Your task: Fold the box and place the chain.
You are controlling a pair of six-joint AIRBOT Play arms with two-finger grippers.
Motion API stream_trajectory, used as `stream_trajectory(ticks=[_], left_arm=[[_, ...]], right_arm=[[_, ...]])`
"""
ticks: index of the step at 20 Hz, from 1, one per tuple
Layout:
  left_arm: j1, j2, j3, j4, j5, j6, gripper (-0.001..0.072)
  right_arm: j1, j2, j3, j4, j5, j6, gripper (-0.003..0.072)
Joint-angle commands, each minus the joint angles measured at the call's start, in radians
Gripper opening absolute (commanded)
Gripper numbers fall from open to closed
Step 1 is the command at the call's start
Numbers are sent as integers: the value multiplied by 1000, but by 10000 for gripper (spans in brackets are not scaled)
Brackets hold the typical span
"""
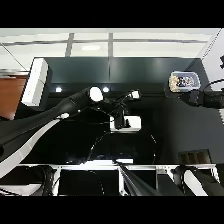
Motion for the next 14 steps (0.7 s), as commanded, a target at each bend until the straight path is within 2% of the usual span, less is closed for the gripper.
stream_trajectory(ticks=[1, 4, 8, 14], left_arm=[[-11, -11, 7, 8, -13, -13, 714], [-19, -11, 7, 32, -12, -12, 714], [-54, -11, 7, 139, -11, -11, 714], [-89, -13, 7, 169, 36, -12, 713]], right_arm=[[-1, 1, 0, -1, -2, -1, 16], [-1, 1, 0, -1, -4, -1, 16], [-1, 1, 0, -1, -4, -1, 16], [-1, 1, 0, -1, -4, -1, 16]])
